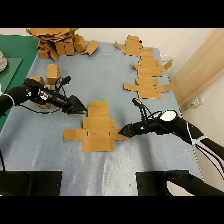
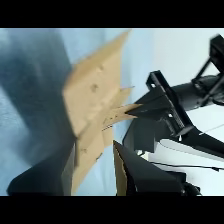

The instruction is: Fold the box.

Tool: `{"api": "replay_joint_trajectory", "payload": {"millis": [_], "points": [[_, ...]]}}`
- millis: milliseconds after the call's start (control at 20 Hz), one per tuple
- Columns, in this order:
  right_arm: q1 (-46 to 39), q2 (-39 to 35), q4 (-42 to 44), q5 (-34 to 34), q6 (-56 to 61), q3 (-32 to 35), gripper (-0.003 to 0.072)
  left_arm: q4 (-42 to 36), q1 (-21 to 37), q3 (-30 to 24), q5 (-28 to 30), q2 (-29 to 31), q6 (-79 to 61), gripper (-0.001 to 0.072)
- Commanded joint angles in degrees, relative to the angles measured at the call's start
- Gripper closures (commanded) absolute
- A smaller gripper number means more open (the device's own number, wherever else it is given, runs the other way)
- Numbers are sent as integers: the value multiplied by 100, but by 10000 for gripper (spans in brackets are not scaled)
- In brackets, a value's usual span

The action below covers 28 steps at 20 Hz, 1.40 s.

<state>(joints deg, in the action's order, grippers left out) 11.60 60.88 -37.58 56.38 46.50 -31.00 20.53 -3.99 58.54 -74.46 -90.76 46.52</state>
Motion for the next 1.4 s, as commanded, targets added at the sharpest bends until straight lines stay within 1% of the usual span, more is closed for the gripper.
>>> {"api": "replay_joint_trajectory", "payload": {"millis": [0, 50, 100, 150, 350, 450, 600, 750, 900, 950, 1000, 1050, 1200, 1350], "points": [[28, -260, -634, 212, 170, 15, 682, -57, 72, 238, 0, -527, -243, 353], [28, -262, -636, 282, 214, 15, 682, -109, 74, 306, 33, -625, -249, 338], [28, -262, -636, 313, 219, 15, 682, -129, 74, 374, 98, -708, -251, 259], [28, -262, -638, 313, 219, 15, 682, -129, 74, 424, 105, -778, -260, 228], [28, -262, -706, 304, 282, 15, 682, -133, -83, 485, -28, -986, -396, 228], [28, -262, -726, 286, 310, 15, 682, -278, -315, 485, -133, -1064, -564, 228], [28, -262, -726, 273, 352, 15, 682, -702, -728, 522, -306, -1102, -973, 229], [28, -262, -726, 271, 365, 15, 682, -706, -1029, 614, -391, -1102, -992, 229], [28, -262, -734, 271, 400, 15, 682, -704, -1226, 678, -660, -1102, -1143, 230], [28, -262, -761, 271, 411, 15, 682, -702, -1250, 678, -748, -1102, -1213, 256], [28, -262, -767, 271, 413, 15, 682, -684, -1259, 678, -844, -1102, -1298, 357], [28, -262, -767, 269, 413, 15, 682, -671, -1255, 678, -916, -1102, -1353, 408], [28, -262, -767, 269, 413, 15, 682, -494, -1239, 678, -1167, -1102, -1377, 406], [28, -262, -767, 267, 422, 15, 682, -205, -1235, 675, -1272, -1102, -1375, 406]]}}
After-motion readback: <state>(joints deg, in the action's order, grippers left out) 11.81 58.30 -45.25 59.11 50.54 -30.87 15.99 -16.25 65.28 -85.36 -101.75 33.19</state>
